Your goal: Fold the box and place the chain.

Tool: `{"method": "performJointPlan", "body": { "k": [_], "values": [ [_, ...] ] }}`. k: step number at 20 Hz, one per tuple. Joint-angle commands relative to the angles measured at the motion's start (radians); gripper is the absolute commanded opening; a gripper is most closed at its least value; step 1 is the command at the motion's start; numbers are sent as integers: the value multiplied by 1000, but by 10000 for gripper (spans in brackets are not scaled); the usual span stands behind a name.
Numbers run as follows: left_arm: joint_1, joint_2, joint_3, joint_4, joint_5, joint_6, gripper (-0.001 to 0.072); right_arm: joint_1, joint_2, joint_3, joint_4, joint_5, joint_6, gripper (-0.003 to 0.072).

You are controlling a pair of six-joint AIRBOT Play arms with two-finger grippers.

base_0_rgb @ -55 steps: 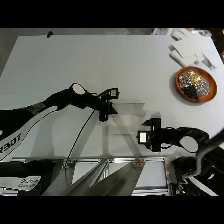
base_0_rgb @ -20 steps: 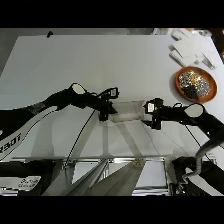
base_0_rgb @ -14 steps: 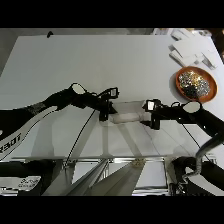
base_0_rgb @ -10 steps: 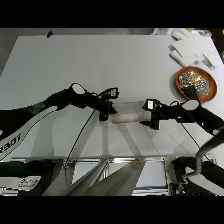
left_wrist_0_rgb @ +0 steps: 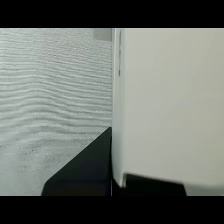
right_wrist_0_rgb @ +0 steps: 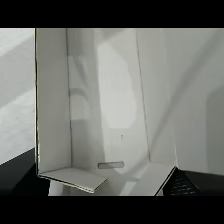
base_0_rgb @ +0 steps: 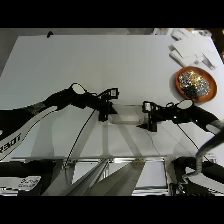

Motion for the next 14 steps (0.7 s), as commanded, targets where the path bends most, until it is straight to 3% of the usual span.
{"method": "performJointPlan", "body": {
  "k": [1, 3, 5, 14],
  "values": [
    [0, 0, 0, -1, 4, -1, 14, 0, -14, 1, 3, -5, -6, 630],
    [0, 0, 0, -1, 4, -1, 14, -4, -17, 1, 3, -9, -6, 630],
    [0, 0, 0, -1, 4, -1, 14, -4, -21, 1, 20, -11, -7, 560],
    [0, 0, 0, -1, 4, -1, 14, -4, -62, 1, 21, -43, -33, 512]
  ]
}}
